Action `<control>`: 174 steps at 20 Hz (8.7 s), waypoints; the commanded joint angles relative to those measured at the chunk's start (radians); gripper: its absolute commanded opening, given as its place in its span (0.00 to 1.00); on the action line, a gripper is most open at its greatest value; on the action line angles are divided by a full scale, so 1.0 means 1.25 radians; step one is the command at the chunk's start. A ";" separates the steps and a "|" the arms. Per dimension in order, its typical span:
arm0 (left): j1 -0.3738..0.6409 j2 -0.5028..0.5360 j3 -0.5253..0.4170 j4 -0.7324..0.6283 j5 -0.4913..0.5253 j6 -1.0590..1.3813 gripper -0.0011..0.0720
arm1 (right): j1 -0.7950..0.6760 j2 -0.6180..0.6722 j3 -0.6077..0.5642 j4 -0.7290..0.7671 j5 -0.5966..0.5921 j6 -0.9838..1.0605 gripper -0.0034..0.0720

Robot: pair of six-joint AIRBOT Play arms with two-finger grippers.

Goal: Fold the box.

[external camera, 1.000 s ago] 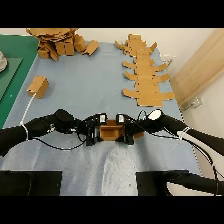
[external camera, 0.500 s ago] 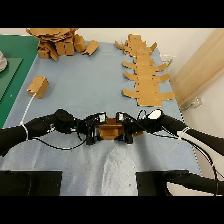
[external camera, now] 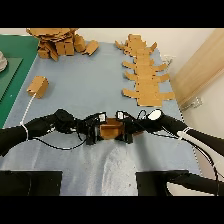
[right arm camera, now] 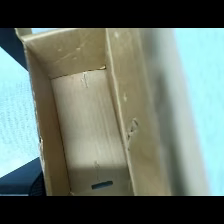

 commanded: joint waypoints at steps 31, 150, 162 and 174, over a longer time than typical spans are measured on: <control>-0.065 -0.005 0.001 0.004 0.090 0.000 0.72 | 0.081 0.012 0.000 -0.057 -0.038 0.067 0.86; 0.066 0.134 0.000 0.459 -0.080 -0.441 0.32 | -0.124 0.306 0.014 0.014 0.223 1.232 0.05; 0.065 0.134 -0.027 0.350 -0.113 -0.269 0.32 | -0.124 0.306 0.013 0.008 0.216 1.231 0.05; 0.065 0.100 -0.041 0.350 -0.104 -0.246 0.32 | -0.124 0.306 0.013 0.008 0.207 1.231 0.05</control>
